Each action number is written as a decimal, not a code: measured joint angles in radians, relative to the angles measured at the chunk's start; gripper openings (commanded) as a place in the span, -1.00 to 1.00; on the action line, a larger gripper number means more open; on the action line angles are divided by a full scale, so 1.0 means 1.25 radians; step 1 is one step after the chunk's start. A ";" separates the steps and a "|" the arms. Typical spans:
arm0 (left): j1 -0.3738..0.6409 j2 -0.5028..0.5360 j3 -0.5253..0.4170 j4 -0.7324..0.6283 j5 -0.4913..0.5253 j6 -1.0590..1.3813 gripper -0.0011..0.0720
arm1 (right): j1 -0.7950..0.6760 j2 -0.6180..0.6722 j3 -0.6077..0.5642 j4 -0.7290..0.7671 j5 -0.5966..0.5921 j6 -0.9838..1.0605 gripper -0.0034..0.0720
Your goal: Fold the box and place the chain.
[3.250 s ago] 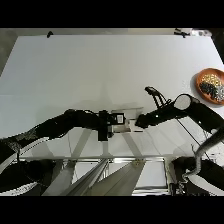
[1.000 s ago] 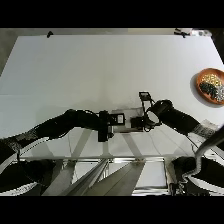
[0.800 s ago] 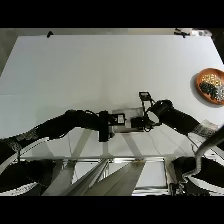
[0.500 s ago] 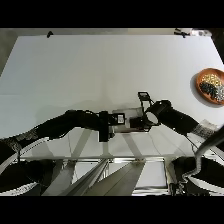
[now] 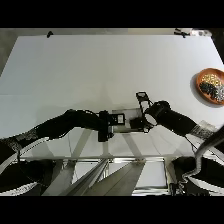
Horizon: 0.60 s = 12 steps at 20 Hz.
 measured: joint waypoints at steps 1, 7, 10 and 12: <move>0.000 0.000 0.000 -0.002 0.002 -0.003 -0.94 | -0.001 0.000 0.000 0.003 -0.001 -0.001 -0.88; 0.000 0.000 0.000 0.000 0.001 0.001 -0.94 | -0.001 0.006 -0.002 -0.023 0.017 -0.045 0.68; 0.001 0.001 0.000 0.001 0.003 0.002 -0.94 | -0.001 0.023 -0.002 -0.017 0.005 -0.052 0.68; 0.000 0.000 0.000 -0.005 -0.009 -0.003 -0.94 | 0.001 0.043 -0.001 0.022 -0.028 -0.067 0.68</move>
